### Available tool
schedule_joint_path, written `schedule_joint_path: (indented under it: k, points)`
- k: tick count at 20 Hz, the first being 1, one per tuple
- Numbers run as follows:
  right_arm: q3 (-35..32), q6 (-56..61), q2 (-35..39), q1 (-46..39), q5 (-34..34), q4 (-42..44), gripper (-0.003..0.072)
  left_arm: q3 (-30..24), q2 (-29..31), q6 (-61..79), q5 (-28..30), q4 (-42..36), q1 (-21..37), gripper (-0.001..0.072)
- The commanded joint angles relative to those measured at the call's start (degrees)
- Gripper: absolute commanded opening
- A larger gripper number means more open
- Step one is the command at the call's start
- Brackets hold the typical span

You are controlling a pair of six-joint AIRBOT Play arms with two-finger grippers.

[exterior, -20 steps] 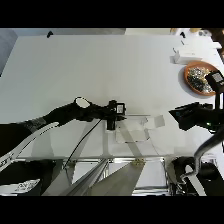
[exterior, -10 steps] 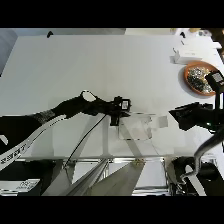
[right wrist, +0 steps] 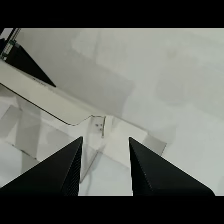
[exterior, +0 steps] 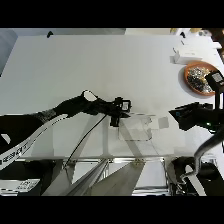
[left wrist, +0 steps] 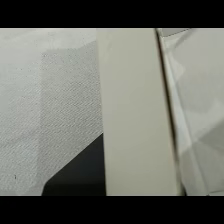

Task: Fold the box and place the chain.

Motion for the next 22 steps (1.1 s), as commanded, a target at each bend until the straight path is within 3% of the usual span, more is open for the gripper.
schedule_joint_path:
  k: [1,20,21,22]
  points:
    - [-0.02,-0.04,0.00,0.04,0.02,0.00,0.0320,0.04,-0.07,0.00,0.48,0.26,0.00,0.0006]
    - [-0.02,-0.11,0.00,0.04,0.04,-2.93,0.0319,0.04,-2.62,0.00,0.87,0.20,-0.02,0.0010]
    - [-0.02,-0.87,-0.02,0.04,0.07,-3.13,0.0310,0.04,-2.62,0.00,0.85,0.20,-0.02,0.0010]
    - [-0.02,-2.91,-0.02,0.04,0.28,-2.67,0.0219,0.04,-2.62,0.00,0.85,0.22,-0.04,0.0010]
